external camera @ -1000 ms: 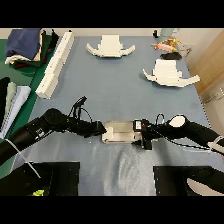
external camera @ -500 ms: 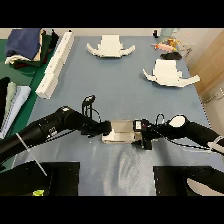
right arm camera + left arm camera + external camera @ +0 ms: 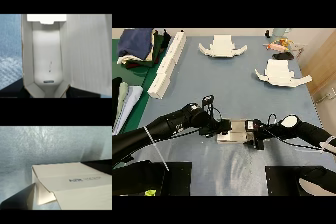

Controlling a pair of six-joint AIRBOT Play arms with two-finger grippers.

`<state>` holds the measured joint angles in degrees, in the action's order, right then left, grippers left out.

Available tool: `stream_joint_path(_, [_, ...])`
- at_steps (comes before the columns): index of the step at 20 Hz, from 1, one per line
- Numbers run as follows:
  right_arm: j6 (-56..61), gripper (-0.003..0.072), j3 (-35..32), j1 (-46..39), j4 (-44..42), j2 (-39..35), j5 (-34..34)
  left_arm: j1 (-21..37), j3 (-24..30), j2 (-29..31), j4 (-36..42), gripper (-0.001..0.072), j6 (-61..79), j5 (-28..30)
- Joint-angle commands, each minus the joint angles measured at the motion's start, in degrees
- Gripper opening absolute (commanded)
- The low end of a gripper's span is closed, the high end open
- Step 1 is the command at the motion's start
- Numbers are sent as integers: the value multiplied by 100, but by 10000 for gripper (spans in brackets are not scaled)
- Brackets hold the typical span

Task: Fold the box.

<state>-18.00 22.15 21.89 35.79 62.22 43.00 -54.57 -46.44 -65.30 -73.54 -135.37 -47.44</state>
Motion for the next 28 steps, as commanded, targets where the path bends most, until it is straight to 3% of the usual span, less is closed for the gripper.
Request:
stream_joint_path(1, [0, 442, 2, -2, 0, -4, 2, -46, -63, -57, -197, 382, -387, -254])
stream_joint_path(10, [0, 442, 2, 0, 0, -4, 2, -131, -76, -299, -479, 382, -1005, -599])
stream_joint_path(18, [0, 442, 2, -2, 0, -4, 2, -511, -1071, -1311, -1266, 382, -1320, -1412])
stream_joint_path(22, [0, 442, 2, -2, 0, -4, 2, -511, -1255, -1563, -1399, 381, -1318, -1624])
stream_joint_path(24, [0, 442, 2, -2, 0, -4, 2, -509, -1255, -1587, -1423, 342, -1318, -1670])
stream_joint_path(26, [0, 442, 2, -2, 0, -4, 0, -511, -1255, -1587, -1421, 100, -1322, -1670])
stream_joint_path(27, [0, 442, 2, -2, 0, -4, 2, -511, -1255, -1587, -1423, 16, -1316, -1665])
stream_joint_path(28, [0, 442, 2, 0, 0, -4, 2, -511, -1255, -1587, -1421, 14, -1344, -1665])
